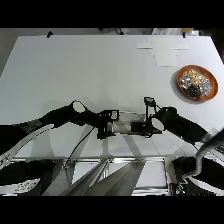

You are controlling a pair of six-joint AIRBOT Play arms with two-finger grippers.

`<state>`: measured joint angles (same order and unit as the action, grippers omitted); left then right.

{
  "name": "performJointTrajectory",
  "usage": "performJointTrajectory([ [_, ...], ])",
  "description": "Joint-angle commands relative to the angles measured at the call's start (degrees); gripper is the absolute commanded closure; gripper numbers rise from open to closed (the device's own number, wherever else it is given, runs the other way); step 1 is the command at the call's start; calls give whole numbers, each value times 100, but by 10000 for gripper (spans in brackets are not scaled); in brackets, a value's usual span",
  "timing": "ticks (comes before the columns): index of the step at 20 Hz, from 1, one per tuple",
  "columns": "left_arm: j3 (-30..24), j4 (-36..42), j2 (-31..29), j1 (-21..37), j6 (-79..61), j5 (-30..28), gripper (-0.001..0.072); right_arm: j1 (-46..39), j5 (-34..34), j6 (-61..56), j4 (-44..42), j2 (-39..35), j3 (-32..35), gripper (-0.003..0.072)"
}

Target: Fold the box and place the chain.

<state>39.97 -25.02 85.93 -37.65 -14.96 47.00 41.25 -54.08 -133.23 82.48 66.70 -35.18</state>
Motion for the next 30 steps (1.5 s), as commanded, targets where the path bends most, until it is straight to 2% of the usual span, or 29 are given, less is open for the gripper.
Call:
performJointTrajectory([
  [1, 2, -4, -4, 4, -4, 0, 540, 96, 140, -197, -17, 4, -7, 665],
  [5, 2, -7, -4, 4, -4, 0, 540, 118, 306, -339, -11, 26, -7, 665],
  [6, 2, -4, -4, 4, -4, 0, 540, 118, 404, -337, -22, 61, -7, 618],
  [7, 2, -4, -4, 4, -4, 0, 540, 146, 472, -343, -52, 105, -13, 512],
  [8, 2, -7, -4, 4, -4, -2, 540, 190, 503, -348, -52, 149, -28, 501],
  [10, 2, -7, -4, 4, -4, -2, 540, 236, 487, -350, -52, 184, -35, 523],
  [12, 2, -7, -4, 4, -4, 0, 540, 236, 398, -348, -28, 184, -46, 657],
  [16, 2, -4, -4, 4, -4, 2, 540, 236, 367, -345, -37, 175, -48, 665],
  [17, 2, -4, -4, 4, -4, 0, 540, 236, 367, -341, -37, 162, -48, 643],
  [19, 2, -7, -4, 4, -4, 2, 540, 236, 369, -326, -31, 79, -48, 454],
  [21, 2, -4, -4, 4, -4, 0, 540, 236, 367, -317, -20, -46, -48, 429],
  [24, 2, -4, -4, 4, -4, 0, 540, 236, 245, -278, 4, -201, -48, 266],
  [29, 2, -7, -4, 4, -4, 2, 540, 229, -238, 562, 160, -723, -48, 242],
  [30, 2, -4, -4, 4, -4, 0, 540, 229, -358, 833, 179, -876, -48, 215],
])
